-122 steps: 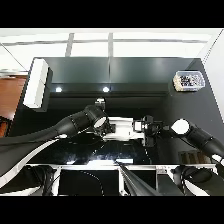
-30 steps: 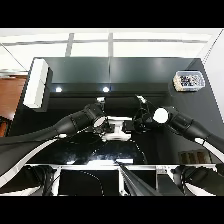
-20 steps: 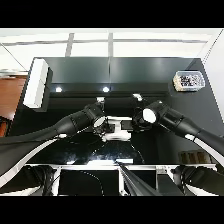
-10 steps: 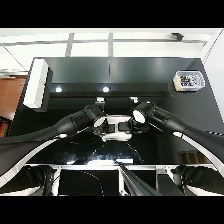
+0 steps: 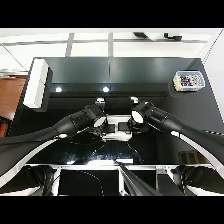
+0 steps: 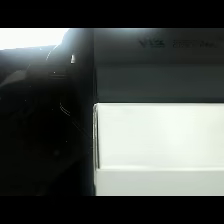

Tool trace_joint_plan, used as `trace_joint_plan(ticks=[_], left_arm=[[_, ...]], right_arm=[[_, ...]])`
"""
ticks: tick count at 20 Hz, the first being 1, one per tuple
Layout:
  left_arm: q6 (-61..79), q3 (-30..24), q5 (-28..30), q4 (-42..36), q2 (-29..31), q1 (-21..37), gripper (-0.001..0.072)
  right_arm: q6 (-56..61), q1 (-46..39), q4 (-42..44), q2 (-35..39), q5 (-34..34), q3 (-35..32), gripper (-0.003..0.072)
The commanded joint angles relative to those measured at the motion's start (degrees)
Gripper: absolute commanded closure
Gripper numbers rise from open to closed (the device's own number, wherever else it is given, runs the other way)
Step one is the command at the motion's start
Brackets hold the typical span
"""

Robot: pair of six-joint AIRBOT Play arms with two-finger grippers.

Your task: Fold the box and place the chain.

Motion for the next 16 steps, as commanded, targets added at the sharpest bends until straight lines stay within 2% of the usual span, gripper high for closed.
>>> trace_joint_plan(ticks=[1, 2, 3, 4, 5, 6, 12, 13, 14, 15, 16], left_arm=[[0.0, 0.0, -0.1, 0.0, 0.0, 0.0, 0.0681], [0.0, 0.0, -0.1, 0.0, 0.0, 0.0, 0.0681], [0.0, 0.0, 0.0, 0.0, 0.0, 0.0, 0.0681], [0.0, 0.0, 0.0, 0.0, 0.0, 0.0, 0.0681], [0.0, 0.0, 0.0, 0.0, 0.0, 0.0, 0.0681], [0.0, 0.0, 0.0, 0.0, 0.0, 0.0, 0.0681], [0.0, 0.0, 0.0, 0.0, 0.0, 0.0, 0.0681], [0.0, 0.0, 0.0, 0.0, 0.0, 0.0, 0.0681], [0.0, 0.0, 0.0, 0.0, 0.0, 0.0, 0.0681], [0.0, 0.0, -0.1, 0.0, 0.0, 0.0, 0.0681], [0.0, 0.0, -0.1, 0.0, 0.0, 0.0, 0.0680]], right_arm=[[0.2, 0.0, 0.0, -0.7, 0.0, 0.1, 0.0499], [0.2, 0.0, 0.0, -0.7, 0.0, 0.2, 0.0500], [0.2, 0.0, 0.0, -0.7, 0.0, 0.2, 0.0567], [0.2, 0.0, 0.0, -0.7, 0.0, 0.2, 0.0568], [0.2, 0.0, 0.0, -0.7, 0.0, 0.2, 0.0619], [0.2, 0.0, 0.0, -0.7, 0.0, 0.2, 0.0639], [0.2, 0.0, 0.4, -0.7, -0.2, 0.2, 0.0639], [0.2, 0.0, 0.3, -0.7, -0.2, 0.2, 0.0636], [0.3, 0.0, 0.1, -0.7, -0.3, 0.2, 0.0591], [1.0, 0.0, -0.2, -0.7, -0.2, 0.2, 0.0477], [1.1, 0.0, -0.2, -0.7, -0.2, 0.2, 0.0474]])
